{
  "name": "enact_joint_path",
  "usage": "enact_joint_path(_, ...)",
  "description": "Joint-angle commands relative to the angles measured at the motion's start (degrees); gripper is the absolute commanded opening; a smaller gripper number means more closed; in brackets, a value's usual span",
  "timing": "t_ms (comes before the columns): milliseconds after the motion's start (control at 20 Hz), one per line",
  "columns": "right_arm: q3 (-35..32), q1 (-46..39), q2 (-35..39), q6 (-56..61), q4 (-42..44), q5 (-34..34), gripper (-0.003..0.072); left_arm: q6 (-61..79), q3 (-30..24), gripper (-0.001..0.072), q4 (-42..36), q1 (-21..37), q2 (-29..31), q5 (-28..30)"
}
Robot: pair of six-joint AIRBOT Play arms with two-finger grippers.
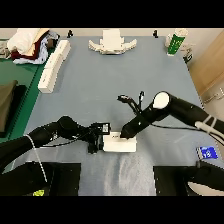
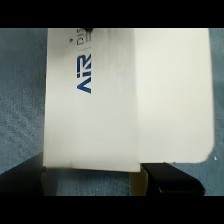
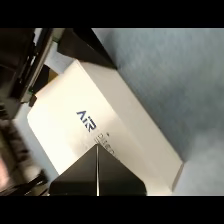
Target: Fold the box.
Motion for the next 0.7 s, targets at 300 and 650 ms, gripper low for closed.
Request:
enact_joint_path(300,-17.9,22.8,21.2,-3.1,-21.8,-41.9,0.005,0.0,0.0,0.0511,0.0,0.0,0.0,0.0)
enact_joint_path(650,-17.9,25.4,20.6,-19.4,-23.7,-40.2,0.0465,0.0,0.0,0.0511,0.0,0.0,0.0,0.0)
